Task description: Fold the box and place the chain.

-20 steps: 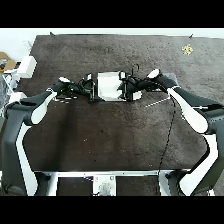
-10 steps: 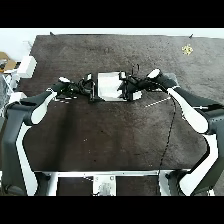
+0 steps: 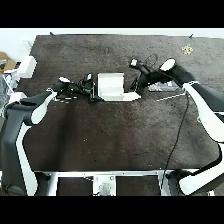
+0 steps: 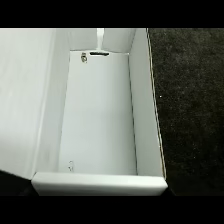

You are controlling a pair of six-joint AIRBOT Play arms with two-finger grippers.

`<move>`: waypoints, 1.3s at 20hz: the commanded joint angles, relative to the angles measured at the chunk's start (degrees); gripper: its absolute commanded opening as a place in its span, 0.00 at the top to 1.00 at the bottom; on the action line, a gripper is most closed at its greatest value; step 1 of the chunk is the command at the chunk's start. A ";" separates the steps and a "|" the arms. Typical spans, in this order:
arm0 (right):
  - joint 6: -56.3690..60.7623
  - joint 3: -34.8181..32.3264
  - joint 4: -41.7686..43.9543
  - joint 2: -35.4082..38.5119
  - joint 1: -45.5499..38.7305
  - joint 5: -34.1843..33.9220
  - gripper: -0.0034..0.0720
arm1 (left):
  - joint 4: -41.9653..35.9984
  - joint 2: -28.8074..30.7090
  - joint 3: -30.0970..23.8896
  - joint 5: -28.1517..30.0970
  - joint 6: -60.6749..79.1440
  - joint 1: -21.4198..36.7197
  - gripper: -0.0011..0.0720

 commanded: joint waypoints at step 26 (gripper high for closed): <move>30.14 -0.52 25.68 -11.65 -12.39 13.38 0.70 | 0.04 -0.02 0.02 -0.02 0.02 0.07 0.50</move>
